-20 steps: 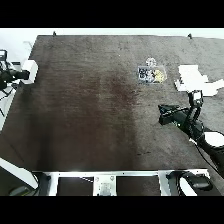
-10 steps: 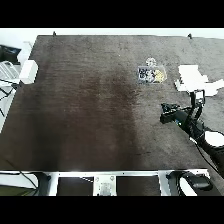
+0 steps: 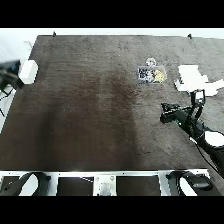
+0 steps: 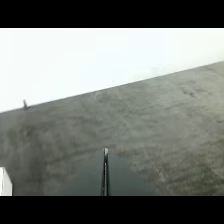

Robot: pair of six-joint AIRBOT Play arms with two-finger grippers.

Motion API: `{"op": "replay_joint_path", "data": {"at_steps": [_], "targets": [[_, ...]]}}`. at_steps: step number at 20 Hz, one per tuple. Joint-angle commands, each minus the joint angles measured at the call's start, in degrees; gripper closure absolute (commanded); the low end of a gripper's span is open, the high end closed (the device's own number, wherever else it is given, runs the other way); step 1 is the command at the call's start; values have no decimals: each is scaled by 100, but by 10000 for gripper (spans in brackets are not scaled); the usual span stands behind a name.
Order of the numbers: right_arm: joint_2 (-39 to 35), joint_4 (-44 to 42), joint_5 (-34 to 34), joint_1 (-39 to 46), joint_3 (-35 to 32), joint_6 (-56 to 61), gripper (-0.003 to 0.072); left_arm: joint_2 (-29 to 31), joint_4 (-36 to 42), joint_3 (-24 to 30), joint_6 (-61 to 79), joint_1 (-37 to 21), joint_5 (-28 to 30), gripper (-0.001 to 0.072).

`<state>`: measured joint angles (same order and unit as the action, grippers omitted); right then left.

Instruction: Fold the box and place the chain.

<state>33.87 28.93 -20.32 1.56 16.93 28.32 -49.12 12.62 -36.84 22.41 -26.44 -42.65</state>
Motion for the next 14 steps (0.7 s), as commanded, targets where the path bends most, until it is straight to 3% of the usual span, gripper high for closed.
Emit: {"op": "replay_joint_path", "data": {"at_steps": [1, 7, 14], "targets": [[-4, 2, -68, -4, -9, 0, 669, 1156, 1421, 1812, 1257, 28, 39, 697], [-4, 4, -66, -4, -11, 0, 670, 1615, 1132, 2664, 1239, 28, 122, 697], [-4, 4, -66, -4, -11, 0, 669, 1611, 1045, 2761, 1193, 28, 173, 690]]}}
